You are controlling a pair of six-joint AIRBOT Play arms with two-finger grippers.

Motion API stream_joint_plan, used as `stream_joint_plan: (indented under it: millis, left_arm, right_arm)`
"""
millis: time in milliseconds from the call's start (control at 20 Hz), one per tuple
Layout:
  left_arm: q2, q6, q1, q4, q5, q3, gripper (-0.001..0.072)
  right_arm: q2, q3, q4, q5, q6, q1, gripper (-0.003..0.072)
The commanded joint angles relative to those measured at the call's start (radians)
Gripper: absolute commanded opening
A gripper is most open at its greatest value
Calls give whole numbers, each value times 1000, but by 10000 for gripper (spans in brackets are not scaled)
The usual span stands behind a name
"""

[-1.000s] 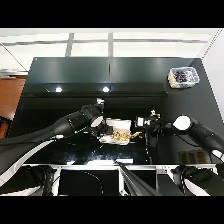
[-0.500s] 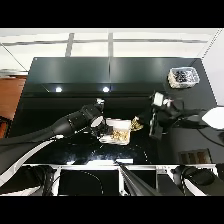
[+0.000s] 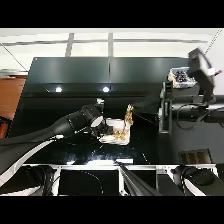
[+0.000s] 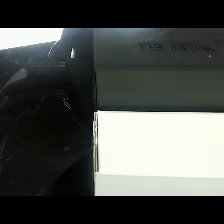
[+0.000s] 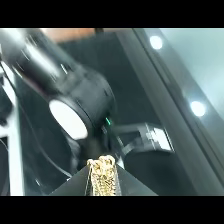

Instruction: Fold the box and place the chain.

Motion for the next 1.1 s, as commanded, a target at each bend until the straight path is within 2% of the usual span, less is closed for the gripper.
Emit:
stream_joint_plan:
  millis: [0, 150, 300, 550, 700, 750, 800, 850, 900, 1050]
  left_arm:
    - [0, 0, 0, 1, 1, 0, 33]
    - [0, 0, 0, 0, 0, 0, 33]
    - [0, 0, 0, 0, 0, 0, 33]
    - [-2, 0, 0, 4, 5, 0, 33]
    - [-11, 0, 0, 3, 5, 0, 33]
    - [-12, 0, 0, 3, 5, 0, 33]
    - [-14, 0, 0, 3, 4, 0, 33]
    - [-15, 0, 0, 3, 0, 0, 33]
    - [-16, 5, 1, 3, -5, 0, 33]
    - [-16, 13, 3, 0, -31, 5, 32]
  right_arm:
    - [-4, 18, 26, 14, 33, 1, 45]
    - [-17, 18, -51, 44, 105, 1, 45]
    - [-50, -3, -45, 79, 122, 11, 45]
    - [-145, -124, -51, 20, 129, 89, 46]
    - [-191, -150, -67, 10, 129, 88, 48]
    - [-194, -151, -80, 7, 132, 88, 124]
    - [-193, -150, -86, 3, 133, 87, 357]
    - [-191, -150, -94, 8, 141, 79, 520]
    - [-186, -145, -105, 29, 154, 57, 629]
    - [-158, -124, -121, 168, 171, -95, 651]
